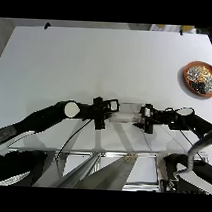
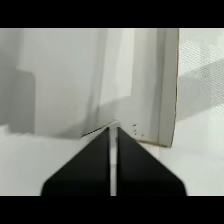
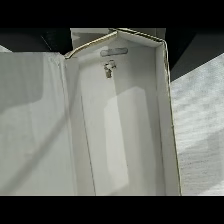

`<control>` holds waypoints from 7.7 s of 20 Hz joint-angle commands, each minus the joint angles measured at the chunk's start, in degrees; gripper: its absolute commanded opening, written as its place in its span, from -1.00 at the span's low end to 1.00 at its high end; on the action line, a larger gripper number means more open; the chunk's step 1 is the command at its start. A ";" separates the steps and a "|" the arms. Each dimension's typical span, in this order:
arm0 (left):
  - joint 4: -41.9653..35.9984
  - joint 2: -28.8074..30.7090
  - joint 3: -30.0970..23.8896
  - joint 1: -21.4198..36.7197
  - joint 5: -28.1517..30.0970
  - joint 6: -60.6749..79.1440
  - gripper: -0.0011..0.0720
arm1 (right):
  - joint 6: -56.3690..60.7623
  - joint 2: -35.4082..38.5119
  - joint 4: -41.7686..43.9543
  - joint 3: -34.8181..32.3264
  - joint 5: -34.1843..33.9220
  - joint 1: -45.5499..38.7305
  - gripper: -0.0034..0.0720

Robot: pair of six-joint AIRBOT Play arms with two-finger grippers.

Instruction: Fold the box and place the chain.

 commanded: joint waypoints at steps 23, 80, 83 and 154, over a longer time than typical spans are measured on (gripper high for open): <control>17.33 -2.45 0.07 8.68 -15.04 -81.37 -0.95 | 0.02 0.04 0.00 -0.02 0.02 0.00 0.03; 20.52 -4.98 15.85 1.01 -23.56 -85.90 -0.02 | 0.02 0.04 0.00 -0.02 0.04 0.00 0.03; 24.61 -5.09 18.82 0.87 -28.35 -89.70 -0.01 | 0.02 0.04 0.00 -0.02 0.04 0.00 0.03; 36.48 -31.52 43.17 -7.80 -47.56 -120.50 -0.73 | 0.02 0.04 -0.02 -0.02 0.07 0.00 0.03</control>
